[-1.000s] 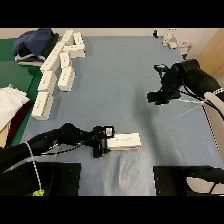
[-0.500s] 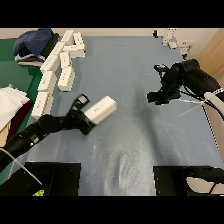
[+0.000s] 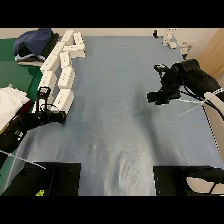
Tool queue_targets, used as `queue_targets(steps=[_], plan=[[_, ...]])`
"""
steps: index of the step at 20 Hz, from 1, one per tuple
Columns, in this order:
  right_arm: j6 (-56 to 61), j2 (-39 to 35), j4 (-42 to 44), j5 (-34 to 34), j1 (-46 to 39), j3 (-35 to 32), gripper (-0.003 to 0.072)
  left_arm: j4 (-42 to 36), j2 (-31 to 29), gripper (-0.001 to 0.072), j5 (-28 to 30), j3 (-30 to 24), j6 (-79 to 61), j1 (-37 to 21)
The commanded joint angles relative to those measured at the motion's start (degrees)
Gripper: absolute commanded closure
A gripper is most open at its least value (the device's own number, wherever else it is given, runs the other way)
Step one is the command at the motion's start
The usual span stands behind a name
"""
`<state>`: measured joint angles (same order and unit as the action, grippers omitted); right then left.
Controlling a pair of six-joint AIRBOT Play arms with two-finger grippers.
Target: Fold the box.
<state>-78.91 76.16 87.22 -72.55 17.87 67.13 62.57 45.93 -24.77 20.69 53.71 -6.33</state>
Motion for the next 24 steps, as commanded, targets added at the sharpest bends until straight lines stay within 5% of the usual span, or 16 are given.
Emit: queue_targets(steps=[1, 9, 24], plan=[[0.00, 0.02, 0.02, 0.00, -0.04, 0.04, 0.0671, 1.27, 4.28, 0.0232, 4.94, 0.52, 1.49, -1.57], [0.00, 0.02, 0.02, 0.00, -0.04, 0.04, 0.0671, 1.27, 15.78, 0.0232, 9.55, 6.75, 1.40, -1.53], [0.00, 0.02, 0.02, 0.00, -0.04, 0.04, 0.0671, 1.27, 16.24, 0.0231, 11.26, 6.80, 1.42, -1.55]])
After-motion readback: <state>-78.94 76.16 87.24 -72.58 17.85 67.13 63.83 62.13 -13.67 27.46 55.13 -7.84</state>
